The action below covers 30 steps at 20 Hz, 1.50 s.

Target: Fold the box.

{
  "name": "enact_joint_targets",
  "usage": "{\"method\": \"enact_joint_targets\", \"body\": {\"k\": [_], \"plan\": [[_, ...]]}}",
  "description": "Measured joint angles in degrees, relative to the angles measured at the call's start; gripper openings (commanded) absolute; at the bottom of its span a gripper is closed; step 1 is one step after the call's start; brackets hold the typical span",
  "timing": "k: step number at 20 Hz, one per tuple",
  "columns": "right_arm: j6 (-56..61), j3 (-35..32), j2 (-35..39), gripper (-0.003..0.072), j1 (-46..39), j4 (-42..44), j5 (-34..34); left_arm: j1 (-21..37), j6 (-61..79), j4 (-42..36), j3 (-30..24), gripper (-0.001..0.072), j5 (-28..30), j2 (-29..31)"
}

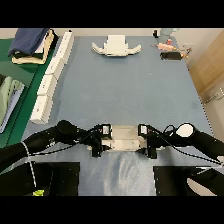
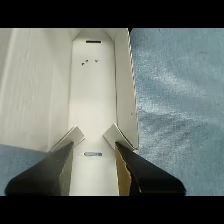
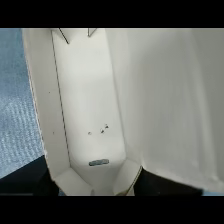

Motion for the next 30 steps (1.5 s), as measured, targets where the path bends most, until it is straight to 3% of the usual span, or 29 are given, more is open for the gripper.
{"method": "enact_joint_targets", "body": {"k": [1, 8, 9, 12, 16, 20, 23, 26, 30], "plan": [[0.0, 0.0, 0.0, 0.0574, 0.0, 0.0, 0.0, 0.0, 0.0, -0.1, 0.0, 0.0671, 0.0, 0.0], [0.0, 0.0, 0.0, 0.0574, 0.0, 0.0, 0.0, -0.2, 0.0, -0.7, 0.0, 0.0694, 0.2, -0.2], [0.0, 0.0, 0.0, 0.0573, 0.0, 0.0, 0.0, -0.2, -0.1, -0.7, 0.0, 0.0626, 0.2, -0.2], [0.1, 0.0, 0.0, 0.0573, 0.0, 0.1, 0.0, -0.2, -2.7, 0.1, 0.0, 0.0041, 0.3, 0.1], [0.1, 0.0, 0.0, 0.0574, 0.0, 0.1, 0.0, -0.2, -13.9, 7.9, 0.0, 0.0015, 0.7, 3.3], [0.1, 0.0, 0.0, 0.0573, 0.0, 0.1, 0.0, -0.1, -38.7, 24.2, 1.3, 0.0015, -1.1, 10.7], [0.1, 0.0, 0.0, 0.0573, 0.0, 0.1, 0.0, 0.0, -63.2, 39.7, 2.6, 0.0015, -7.2, 17.4], [0.1, 0.0, 0.0, 0.0574, 0.0, 0.1, 0.0, 2.1, -87.6, 52.5, 3.2, 0.0015, -17.1, 21.6], [0.0, 0.0, 0.0, 0.0574, 0.0, 0.1, 0.0, 8.4, -105.9, 57.8, 3.4, 0.0015, -26.2, 22.8]]}}
